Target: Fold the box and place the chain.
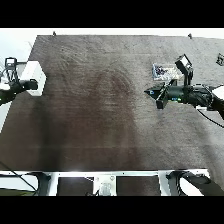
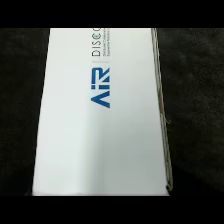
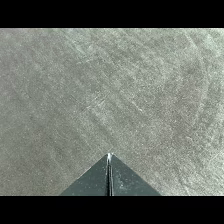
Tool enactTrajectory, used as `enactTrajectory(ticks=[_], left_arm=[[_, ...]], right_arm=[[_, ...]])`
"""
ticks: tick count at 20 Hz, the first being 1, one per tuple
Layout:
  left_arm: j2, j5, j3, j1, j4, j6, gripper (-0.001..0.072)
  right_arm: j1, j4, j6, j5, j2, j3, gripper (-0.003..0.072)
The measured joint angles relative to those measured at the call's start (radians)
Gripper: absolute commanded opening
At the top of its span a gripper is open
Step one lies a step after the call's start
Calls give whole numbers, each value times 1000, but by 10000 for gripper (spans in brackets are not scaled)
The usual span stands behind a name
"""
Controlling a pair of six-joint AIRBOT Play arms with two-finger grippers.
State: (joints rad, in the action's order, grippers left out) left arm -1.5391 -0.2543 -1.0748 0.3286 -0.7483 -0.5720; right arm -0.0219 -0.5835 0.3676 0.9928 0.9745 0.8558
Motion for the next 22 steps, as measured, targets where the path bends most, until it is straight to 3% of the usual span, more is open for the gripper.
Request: enactTrajectory(ticks=[1, 2, 3, 4, 6, 7, 8, 11, 16, 19, 22], left_arm=[[-1, 1, 0, 0, 0, -1, 102], [-2, 2, 0, 0, 1, -2, 451], [-2, 3, 0, 0, 1, -2, 617], [-3, 3, 0, 0, 1, -7, 609], [-3, 1, -1, 0, 1, -19, 618], [-3, -1, -1, 0, 1, -23, 717], [-3, -6, -1, 0, 0, -27, 720], [-3, -21, -1, 0, -4, -32, 720], [9, -63, -1, 1, -31, -36, 720], [49, -77, -1, 23, -60, -48, 720], [101, -105, -1, 63, -86, -59, 720]], right_arm=[[0, 0, 0, -1, 0, 0, 13], [0, 0, 0, -2, 0, 0, 15], [0, 0, 0, -2, 0, 0, 87], [0, 0, 0, -2, 0, 0, 163], [0, 0, 0, -2, 0, 0, 234], [0, 0, 0, -2, 0, 0, 303], [0, 0, 0, -2, 0, 0, 331], [0, 0, 0, -2, 0, 0, 532], [0, -1, -1, -3, 0, -1, 580], [0, -3, -1, -3, 0, 0, 582], [0, -4, -1, -2, 0, 0, 635]])
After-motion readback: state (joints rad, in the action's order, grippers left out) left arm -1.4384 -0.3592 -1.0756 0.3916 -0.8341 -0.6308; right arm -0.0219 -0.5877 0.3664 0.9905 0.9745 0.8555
